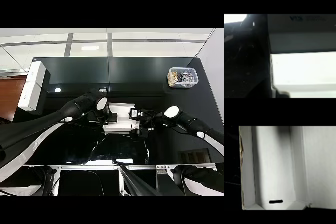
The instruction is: Fold the box and place the chain.
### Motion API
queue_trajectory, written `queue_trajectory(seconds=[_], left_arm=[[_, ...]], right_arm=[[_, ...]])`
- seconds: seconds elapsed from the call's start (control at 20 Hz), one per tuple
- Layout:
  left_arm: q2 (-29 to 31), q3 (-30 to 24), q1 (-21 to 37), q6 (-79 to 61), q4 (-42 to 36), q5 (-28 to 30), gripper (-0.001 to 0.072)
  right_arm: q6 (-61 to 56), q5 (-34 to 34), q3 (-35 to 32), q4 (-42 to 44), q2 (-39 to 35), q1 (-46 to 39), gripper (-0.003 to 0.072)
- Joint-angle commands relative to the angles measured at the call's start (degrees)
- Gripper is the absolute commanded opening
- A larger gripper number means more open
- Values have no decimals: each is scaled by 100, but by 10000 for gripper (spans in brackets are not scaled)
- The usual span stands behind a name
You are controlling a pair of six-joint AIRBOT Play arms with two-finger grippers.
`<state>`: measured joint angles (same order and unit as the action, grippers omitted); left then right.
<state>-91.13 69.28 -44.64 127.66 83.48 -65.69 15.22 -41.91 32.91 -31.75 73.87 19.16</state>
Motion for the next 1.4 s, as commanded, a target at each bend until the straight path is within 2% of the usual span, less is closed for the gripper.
queue_trajectory(seconds=[0.0, 0.05, 0.1, 0.15, 0.2, 0.25, 0.6, 0.7, 0.85, 0.9, 0.95, 1.0, 1.3, 1.35], left_arm=[[-4, 7, -17, 74, -39, 66, 22], [-4, 7, -17, 74, -46, 66, 37], [-4, 7, -17, 74, -48, 66, 185], [-4, 7, -17, 74, -46, 57, 365], [-4, 7, -17, 74, -44, 33, 427], [-4, 7, -17, 76, -17, 9, 427], [-98, 7, -39, 203, 138, -79, 388], [-98, 7, -39, 203, 138, -33, 277], [-101, 7, -39, 203, 129, -31, 274], [-101, 7, -39, 208, 125, -33, 225], [-101, 7, -39, 203, 122, -33, 76], [-101, 7, -39, 205, 109, -31, 22], [-98, 7, -39, 203, 109, -26, 23], [-98, 7, -39, 205, 109, -28, 23]], right_arm=[[4, 13, 4, 0, 2, 0, 241], [4, 13, 4, 0, 2, 0, 241], [4, 13, 4, 0, 2, 0, 241], [4, 13, 4, 0, 2, 0, 241], [4, 13, 4, 0, 2, 0, 241], [4, 11, 4, 0, 2, 0, 241], [4, 11, 4, 0, 2, 0, 241], [4, 11, 4, 0, 2, 0, 241], [4, 13, 4, 0, 2, 0, 241], [4, 13, 4, 0, 2, 0, 241], [4, 13, 4, 0, 2, 0, 241], [4, 13, 4, 0, 2, 0, 241], [-2, 4, 4, 15, -4, 0, 242], [-57, -37, 4, 22, -15, 0, 289]])
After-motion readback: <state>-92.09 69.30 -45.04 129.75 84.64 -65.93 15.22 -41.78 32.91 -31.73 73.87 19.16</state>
